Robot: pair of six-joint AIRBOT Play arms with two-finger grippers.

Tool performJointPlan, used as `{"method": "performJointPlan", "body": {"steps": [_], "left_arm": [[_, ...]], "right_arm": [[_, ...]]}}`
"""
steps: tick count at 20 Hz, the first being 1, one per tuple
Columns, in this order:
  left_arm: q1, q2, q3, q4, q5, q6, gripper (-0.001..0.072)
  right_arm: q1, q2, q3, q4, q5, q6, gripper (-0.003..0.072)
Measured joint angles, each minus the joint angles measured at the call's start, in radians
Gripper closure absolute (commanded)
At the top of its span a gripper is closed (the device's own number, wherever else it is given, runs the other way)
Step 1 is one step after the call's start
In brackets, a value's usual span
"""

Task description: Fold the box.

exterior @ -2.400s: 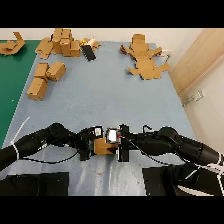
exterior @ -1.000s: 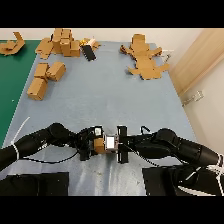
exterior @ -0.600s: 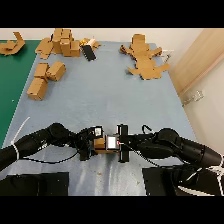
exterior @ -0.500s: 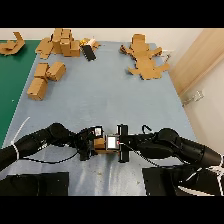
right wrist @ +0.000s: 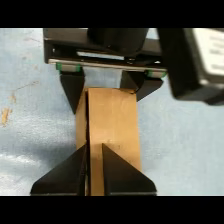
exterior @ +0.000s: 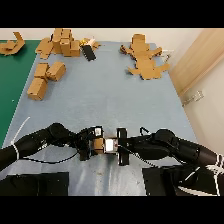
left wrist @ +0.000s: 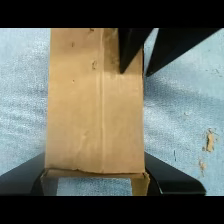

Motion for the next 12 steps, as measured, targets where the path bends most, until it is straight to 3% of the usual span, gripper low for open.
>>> {"method": "performJointPlan", "body": {"steps": [7,9,10,12], "left_arm": [[0.0,0.0,0.0,0.0,0.0,0.0,0.0201],[0.0,0.0,0.0,0.0,0.0,0.0,0.0201],[0.0,0.0,0.0,0.0,0.0,0.0,0.0201],[0.0,0.0,0.0,0.0,0.0,0.0,0.0201]], "right_arm": [[0.006,0.035,0.01,-0.01,-0.039,0.098,0.0518],[0.007,0.096,0.029,-0.032,-0.057,0.258,0.0547],[0.007,0.136,0.036,-0.047,-0.067,0.387,0.068],[0.007,0.209,0.032,-0.069,-0.095,0.703,0.0684]]}}
